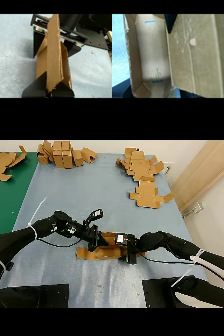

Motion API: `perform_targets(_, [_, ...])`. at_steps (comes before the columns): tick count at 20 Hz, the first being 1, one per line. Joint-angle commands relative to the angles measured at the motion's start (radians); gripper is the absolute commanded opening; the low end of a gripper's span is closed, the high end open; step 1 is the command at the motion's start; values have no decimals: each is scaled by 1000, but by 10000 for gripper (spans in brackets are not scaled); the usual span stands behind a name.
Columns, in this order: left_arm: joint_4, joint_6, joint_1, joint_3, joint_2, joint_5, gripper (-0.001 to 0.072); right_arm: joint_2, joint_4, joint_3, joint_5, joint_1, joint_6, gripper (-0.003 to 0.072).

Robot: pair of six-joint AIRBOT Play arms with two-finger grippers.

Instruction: Fold the box.

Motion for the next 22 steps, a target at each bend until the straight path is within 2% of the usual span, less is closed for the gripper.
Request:
perform_targets(1, [0,0,0,1,1,0,14,0,-8,-1,-1,0,1,654])
perform_targets(3, [0,0,0,1,1,0,14,1,-6,0,-14,0,2,573])
perform_targets(22, [0,0,0,1,1,0,14,31,-8,-2,-31,-2,4,574])
